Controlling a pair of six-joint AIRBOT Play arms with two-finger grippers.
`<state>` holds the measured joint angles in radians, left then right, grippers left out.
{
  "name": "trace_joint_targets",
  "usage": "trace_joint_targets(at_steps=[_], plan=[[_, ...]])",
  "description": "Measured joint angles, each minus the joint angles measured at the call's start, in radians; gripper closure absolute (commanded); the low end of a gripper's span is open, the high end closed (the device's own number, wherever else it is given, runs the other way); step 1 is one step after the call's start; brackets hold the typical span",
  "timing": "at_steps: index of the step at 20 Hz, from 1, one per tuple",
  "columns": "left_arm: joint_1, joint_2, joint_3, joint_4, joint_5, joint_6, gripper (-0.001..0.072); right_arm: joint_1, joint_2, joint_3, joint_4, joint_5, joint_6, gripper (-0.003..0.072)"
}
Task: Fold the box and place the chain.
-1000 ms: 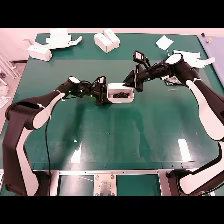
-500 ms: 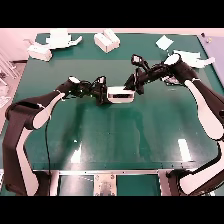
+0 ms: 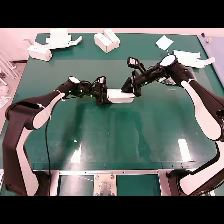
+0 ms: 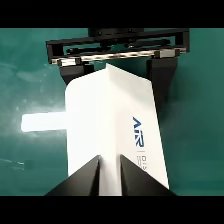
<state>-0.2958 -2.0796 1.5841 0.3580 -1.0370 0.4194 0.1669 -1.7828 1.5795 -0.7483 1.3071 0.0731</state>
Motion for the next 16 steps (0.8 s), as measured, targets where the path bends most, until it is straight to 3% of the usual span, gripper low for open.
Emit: trace_joint_targets(at_steps=[16], plan=[[0.0,0.0,0.0,-0.001,0.001,-0.001,0.0165,0.005,-0.008,0.016,-0.021,-0.064,0.002,0.047]])
